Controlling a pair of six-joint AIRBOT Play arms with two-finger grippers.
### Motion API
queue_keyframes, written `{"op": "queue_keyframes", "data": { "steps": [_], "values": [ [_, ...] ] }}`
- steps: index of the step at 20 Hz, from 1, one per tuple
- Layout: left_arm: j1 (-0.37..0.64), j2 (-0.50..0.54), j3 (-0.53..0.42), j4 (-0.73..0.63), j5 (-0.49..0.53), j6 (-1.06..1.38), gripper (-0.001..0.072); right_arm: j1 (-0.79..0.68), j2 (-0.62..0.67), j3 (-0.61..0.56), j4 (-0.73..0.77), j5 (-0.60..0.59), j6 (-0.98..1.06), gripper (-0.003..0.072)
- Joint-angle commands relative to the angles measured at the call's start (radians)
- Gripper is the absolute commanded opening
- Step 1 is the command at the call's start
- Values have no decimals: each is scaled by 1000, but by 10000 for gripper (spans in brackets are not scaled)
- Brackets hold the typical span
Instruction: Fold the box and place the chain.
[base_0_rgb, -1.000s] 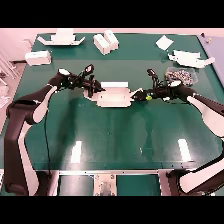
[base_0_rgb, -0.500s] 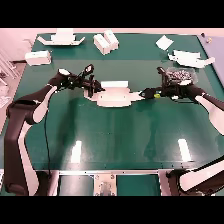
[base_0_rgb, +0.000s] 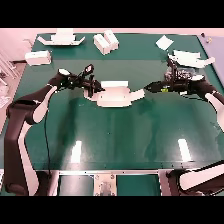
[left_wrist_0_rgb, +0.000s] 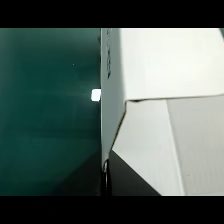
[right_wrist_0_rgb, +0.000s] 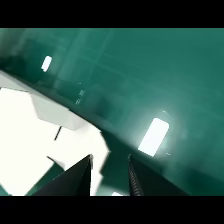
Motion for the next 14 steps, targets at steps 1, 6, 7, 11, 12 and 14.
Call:
{"op": "queue_keyframes", "data": {
  "steps": [1,6,7,11,12,14],
  "values": [
    [0,0,0,0,-4,0,28,33,45,6,12,27,-122,286],
    [0,0,0,0,4,0,27,146,116,6,-49,-57,-260,286],
    [0,0,0,0,4,0,28,174,126,0,-78,-69,-276,286],
    [0,0,0,0,4,0,27,267,153,-82,-93,-119,-344,271],
    [0,0,0,0,4,0,27,283,163,-111,-93,-134,-370,263],
    [0,0,0,0,4,0,28,306,182,-166,-95,-139,-407,268]
  ]
}}
